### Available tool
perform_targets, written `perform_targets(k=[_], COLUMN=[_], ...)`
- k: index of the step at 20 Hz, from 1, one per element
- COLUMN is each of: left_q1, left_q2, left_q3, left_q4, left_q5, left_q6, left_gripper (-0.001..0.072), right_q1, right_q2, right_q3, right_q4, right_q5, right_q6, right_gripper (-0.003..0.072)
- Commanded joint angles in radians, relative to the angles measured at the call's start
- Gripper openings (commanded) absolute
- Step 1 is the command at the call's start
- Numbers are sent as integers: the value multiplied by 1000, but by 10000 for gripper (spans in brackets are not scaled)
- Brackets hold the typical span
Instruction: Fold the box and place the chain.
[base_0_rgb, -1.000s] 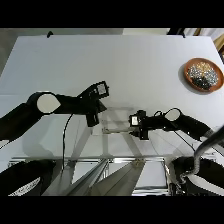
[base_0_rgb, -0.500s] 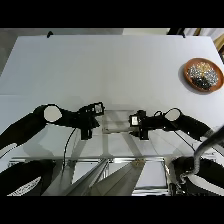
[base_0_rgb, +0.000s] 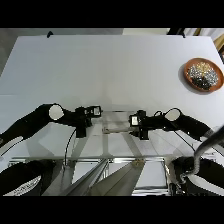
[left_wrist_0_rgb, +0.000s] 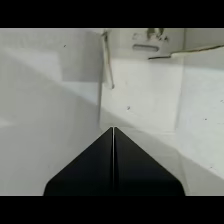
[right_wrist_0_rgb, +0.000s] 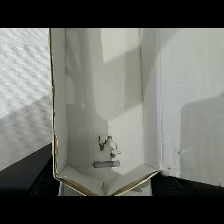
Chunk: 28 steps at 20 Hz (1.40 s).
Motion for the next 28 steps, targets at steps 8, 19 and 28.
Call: perform_targets(k=[8,19,28], left_q1=[-17,-87,-147], left_q2=[-3,-4,-4], left_q3=[-1,-1,-1], left_q4=[-42,-55,-130], left_q5=[73,68,68], left_q6=[277,382,385], left_gripper=[229,211,205], right_q1=[0,0,0], right_q2=[0,0,0], right_q3=[0,0,0], right_q4=[0,0,0], right_q5=[0,0,0], right_q6=[0,0,0], right_gripper=[385,385,385])
